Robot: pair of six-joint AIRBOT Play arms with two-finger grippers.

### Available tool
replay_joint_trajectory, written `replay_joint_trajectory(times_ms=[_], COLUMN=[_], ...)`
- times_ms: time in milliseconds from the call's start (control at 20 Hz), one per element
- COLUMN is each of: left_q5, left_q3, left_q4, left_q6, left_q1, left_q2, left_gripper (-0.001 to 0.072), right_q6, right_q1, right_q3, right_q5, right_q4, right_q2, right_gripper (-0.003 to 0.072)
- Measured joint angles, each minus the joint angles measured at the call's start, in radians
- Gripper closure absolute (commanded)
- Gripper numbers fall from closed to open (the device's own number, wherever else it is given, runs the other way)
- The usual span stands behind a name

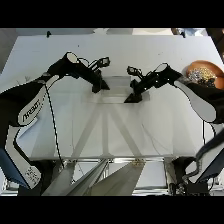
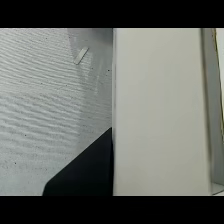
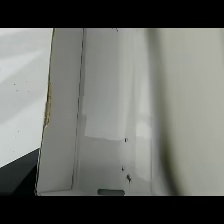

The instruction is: Fold the box and place the chain.

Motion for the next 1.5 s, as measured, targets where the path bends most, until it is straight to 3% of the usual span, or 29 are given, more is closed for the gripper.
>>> replay_joint_trajectory(times_ms=[100, 150, 200, 400, 1500], left_q5=[0.000, 0.000, 0.000, 0.000, 0.001], left_q3=[0.000, 0.000, 0.000, 0.000, 0.000], left_q4=[0.000, 0.000, 0.000, 0.000, 0.000], left_q6=[0.000, 0.000, 0.000, 0.000, 0.000], left_q1=[0.000, 0.000, 0.000, 0.000, 0.000], left_q2=[0.000, 0.000, 0.000, 0.000, 0.000], left_gripper=[0.0696, 0.0696, 0.0696, 0.0696, 0.0696], right_q6=[0.020, 0.026, 0.032, 0.042, 0.048], right_q1=[0.003, 0.003, 0.003, 0.002, 0.002], right_q3=[0.001, 0.001, 0.002, 0.001, 0.002], right_q5=[-0.003, -0.003, -0.007, -0.008, -0.002], right_q4=[-0.014, -0.021, -0.024, -0.037, -0.055], right_q2=[-0.006, -0.008, -0.010, -0.013, -0.014], right_gripper=[0.0107, 0.0166, 0.0169, 0.0114, 0.0116])
